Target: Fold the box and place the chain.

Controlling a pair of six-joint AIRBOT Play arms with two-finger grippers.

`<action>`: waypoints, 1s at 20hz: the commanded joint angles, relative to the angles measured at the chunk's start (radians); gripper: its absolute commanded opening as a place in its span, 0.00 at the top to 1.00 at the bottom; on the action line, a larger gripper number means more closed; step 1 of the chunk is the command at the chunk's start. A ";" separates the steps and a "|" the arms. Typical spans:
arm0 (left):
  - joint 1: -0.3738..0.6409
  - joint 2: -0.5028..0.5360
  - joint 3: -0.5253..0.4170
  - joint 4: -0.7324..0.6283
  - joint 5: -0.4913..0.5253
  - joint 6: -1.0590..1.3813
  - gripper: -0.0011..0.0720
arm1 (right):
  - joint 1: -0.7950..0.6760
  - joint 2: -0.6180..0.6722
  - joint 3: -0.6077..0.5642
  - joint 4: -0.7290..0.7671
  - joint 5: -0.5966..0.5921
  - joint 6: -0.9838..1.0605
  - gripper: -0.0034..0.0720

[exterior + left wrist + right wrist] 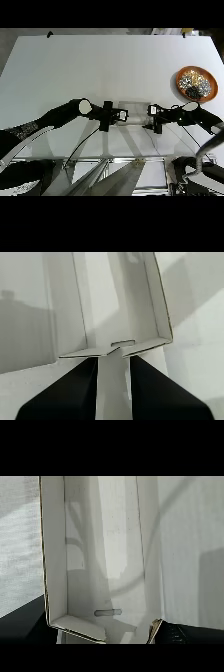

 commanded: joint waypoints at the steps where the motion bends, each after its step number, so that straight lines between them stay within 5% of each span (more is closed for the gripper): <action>1: -0.008 -0.002 0.000 -0.028 0.017 0.000 0.71 | 0.000 0.000 0.001 0.000 0.000 0.000 0.43; 12: -0.043 -0.028 0.000 -0.111 0.113 -0.005 0.68 | 0.000 0.000 0.001 0.000 0.000 0.000 0.43; 14: -0.051 -0.032 0.000 -0.120 0.114 -0.005 0.45 | 0.000 0.000 0.001 0.000 0.000 0.000 0.43; 15: -0.054 -0.032 0.000 -0.128 0.113 -0.005 0.41 | 0.000 0.000 0.001 0.000 0.000 0.000 0.43; 20: -0.056 -0.032 0.000 -0.134 0.112 -0.009 0.41 | 0.000 0.000 0.001 0.000 0.000 0.000 0.43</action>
